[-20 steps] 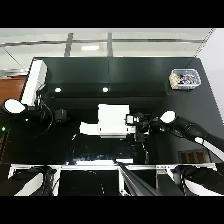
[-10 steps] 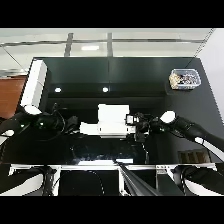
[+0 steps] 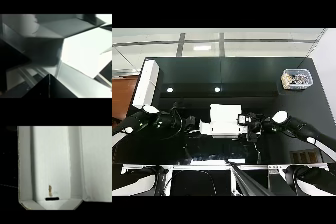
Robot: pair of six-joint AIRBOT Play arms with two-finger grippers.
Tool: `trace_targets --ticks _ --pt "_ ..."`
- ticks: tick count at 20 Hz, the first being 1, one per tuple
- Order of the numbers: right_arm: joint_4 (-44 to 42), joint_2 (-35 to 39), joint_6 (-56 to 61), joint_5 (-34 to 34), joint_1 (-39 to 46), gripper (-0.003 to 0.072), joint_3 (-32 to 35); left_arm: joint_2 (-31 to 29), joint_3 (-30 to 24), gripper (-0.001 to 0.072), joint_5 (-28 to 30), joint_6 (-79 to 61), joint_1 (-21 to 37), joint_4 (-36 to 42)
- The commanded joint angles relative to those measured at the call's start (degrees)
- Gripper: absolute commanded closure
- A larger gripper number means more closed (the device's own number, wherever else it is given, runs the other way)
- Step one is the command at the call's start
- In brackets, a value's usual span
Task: Fold the box and place the chain.
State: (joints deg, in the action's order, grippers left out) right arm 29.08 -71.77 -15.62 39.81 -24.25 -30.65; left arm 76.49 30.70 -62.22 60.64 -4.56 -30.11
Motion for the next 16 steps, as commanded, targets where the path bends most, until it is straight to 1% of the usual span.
trace_targets --ticks 1,2,3,4,5,6,8,12,14,16 --pt "-0.02 -0.02 0.02 0.00 -0.04 0.0459 -0.02 0.13 1.92 0.0685 -3.32 -2.38 -0.15 0.90" --pt "-0.02 -0.02 0.02 0.00 -0.04 0.0459 -0.02 0.13 2.73 0.0684 -4.52 -2.38 0.04 0.83" --pt "-0.02 -0.02 0.02 0.00 -0.04 0.0459 -0.02 0.13 3.54 0.0646 -5.25 -2.36 0.13 0.83" --pt "-0.02 -0.02 0.02 0.00 -0.04 0.0459 -0.02 0.13 4.20 0.0417 -6.03 -2.34 0.07 0.81" --pt "-0.02 -0.02 0.02 0.00 -0.04 0.0459 -0.02 0.13 4.92 0.0170 -6.82 -2.34 -0.33 0.81" --pt "-0.02 -0.02 0.02 0.00 -0.04 0.0459 -0.02 0.13 5.44 0.0126 -7.41 -2.36 -0.52 0.85" --pt "-0.02 -0.02 0.02 0.00 -0.04 0.0459 -0.02 0.13 6.01 0.0126 -7.30 -2.32 -1.62 0.96" --pt "-0.04 -0.02 0.02 0.00 -0.04 0.0459 -0.02 0.13 6.56 0.0138 -7.28 -1.70 -5.57 1.88" --pt "-0.02 -0.02 0.02 0.00 -0.04 0.0459 -0.02 0.13 6.99 0.0223 -7.28 -1.73 -6.86 2.56" --pt "-0.02 -0.02 0.02 0.00 -0.04 0.0459 -0.02 0.13 7.54 0.0227 -7.26 -1.70 -7.52 2.56"
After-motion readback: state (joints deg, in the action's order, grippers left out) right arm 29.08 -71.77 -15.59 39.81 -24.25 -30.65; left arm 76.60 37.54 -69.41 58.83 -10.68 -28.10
